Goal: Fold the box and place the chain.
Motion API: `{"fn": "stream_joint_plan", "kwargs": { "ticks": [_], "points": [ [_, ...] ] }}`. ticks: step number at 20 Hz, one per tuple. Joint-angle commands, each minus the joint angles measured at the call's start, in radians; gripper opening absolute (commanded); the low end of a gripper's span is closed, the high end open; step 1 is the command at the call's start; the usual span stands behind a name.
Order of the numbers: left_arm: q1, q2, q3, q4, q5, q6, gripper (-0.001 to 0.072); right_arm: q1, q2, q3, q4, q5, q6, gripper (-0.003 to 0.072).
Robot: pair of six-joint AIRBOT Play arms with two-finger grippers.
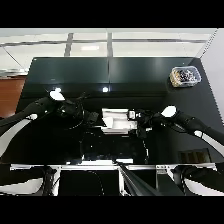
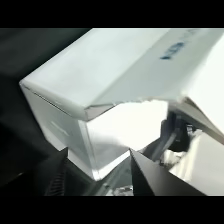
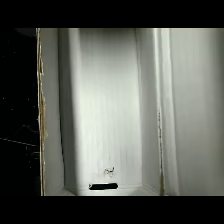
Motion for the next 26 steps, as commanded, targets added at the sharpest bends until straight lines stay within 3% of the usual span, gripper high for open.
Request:
{"fn": "stream_joint_plan", "kwargs": {
  "ticks": [1, 3, 10, 16, 21, 22, 23, 26],
  "points": [
    [-0.062, 0.000, 0.055, 0.102, 0.055, -0.160, 0.0442, 0.000, 0.000, 0.000, 0.000, 0.000, 0.000, 0.0127],
    [-0.089, 0.000, 0.079, 0.140, 0.089, -0.232, 0.0442, 0.000, 0.000, 0.000, 0.000, 0.000, 0.000, 0.0128],
    [-0.224, -0.001, 0.130, 0.465, 0.171, -0.600, 0.0441, 0.000, 0.000, 0.000, 0.000, 0.000, 0.000, 0.0128],
    [-0.384, -0.022, 0.214, 0.752, 0.179, -0.880, 0.0441, 0.000, 0.000, 0.000, 0.000, 0.000, 0.000, 0.0127],
    [-0.465, -0.038, 0.248, 0.892, 0.170, -1.119, 0.0439, 0.000, 0.000, 0.000, 0.000, 0.000, 0.000, 0.0128],
    [-0.473, -0.038, 0.248, 0.903, 0.167, -1.143, 0.0425, 0.000, 0.000, 0.000, 0.000, 0.000, 0.000, 0.0128],
    [-0.473, -0.038, 0.248, 0.904, 0.167, -1.146, 0.0343, 0.000, 0.000, 0.000, 0.000, 0.000, 0.000, 0.0127],
    [-0.476, -0.039, 0.248, 0.904, 0.183, -1.169, 0.0330, 0.000, 0.000, 0.000, 0.000, 0.000, 0.000, 0.0128]
  ]
}}
